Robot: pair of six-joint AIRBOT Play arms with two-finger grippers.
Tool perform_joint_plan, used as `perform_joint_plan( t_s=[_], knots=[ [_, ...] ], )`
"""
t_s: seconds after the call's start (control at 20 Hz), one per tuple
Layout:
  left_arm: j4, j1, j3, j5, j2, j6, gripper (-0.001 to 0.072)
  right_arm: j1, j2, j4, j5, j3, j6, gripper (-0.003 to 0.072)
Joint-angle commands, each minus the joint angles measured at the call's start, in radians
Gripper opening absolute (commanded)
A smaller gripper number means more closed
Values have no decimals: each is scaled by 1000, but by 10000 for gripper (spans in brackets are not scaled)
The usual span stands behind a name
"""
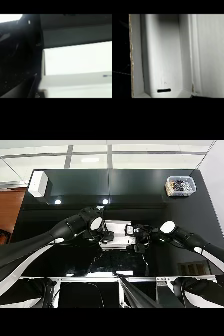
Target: Fold the box and place the chain.
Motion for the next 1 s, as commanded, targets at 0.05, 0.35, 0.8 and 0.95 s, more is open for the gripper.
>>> perform_joint_plan(
  t_s=[0.05, 0.35, 0.8, 0.95],
  knots=[
    [17, -14, 8, -8, -13, -19, 368, 0, 0, 0, 0, 0, 0, 169],
    [13, -14, 8, 12, -13, -43, 21, 0, 0, 0, 0, 0, 0, 169],
    [17, -14, 10, 12, -12, -43, 533, 0, 0, 0, 0, 0, 0, 168],
    [44, -10, 10, 13, -12, -43, 430, 0, 0, 0, 0, 0, 0, 169]
  ],
)
